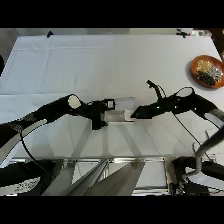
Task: Fold the box and place the chain.
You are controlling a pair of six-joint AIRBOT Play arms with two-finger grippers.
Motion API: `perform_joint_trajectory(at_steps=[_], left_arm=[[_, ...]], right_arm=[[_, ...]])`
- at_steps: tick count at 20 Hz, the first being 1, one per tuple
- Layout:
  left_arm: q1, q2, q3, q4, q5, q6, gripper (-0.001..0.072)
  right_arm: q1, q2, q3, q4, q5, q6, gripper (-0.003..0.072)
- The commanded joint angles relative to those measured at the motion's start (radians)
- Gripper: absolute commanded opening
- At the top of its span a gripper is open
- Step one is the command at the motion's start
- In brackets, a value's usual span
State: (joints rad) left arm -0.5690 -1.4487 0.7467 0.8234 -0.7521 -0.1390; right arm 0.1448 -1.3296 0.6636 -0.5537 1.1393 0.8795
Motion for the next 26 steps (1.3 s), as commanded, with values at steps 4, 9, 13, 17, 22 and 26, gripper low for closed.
perform_joint_trajectory(at_steps=[4,9,13,17,22,26], left_arm=[[0.0,0.001,0.0,0.0,0.0,0.0,0.0135],[0.0,0.001,0.0,0.0,0.0,0.0,0.0135],[0.0,0.001,0.0,0.0,0.0,0.0,0.0135],[0.0,0.001,0.0,0.0,0.0,0.0,0.0135],[0.0,0.001,0.0,0.0,0.0,0.0,0.0135],[0.0,0.001,0.0,0.0,0.0,0.0,0.0135]], right_arm=[[0.022,0.127,0.006,-0.169,-0.139,0.164,0.0397],[0.18,0.145,0.006,-0.309,-0.237,0.323,0.0398],[0.257,0.145,0.006,-0.309,-0.325,0.407,0.0398],[0.289,0.145,0.007,-0.316,-0.377,0.435,0.0366],[0.369,0.145,0.007,-0.555,-0.403,0.655,0.0359],[0.422,0.145,0.007,-0.673,-0.407,0.811,0.0359]])
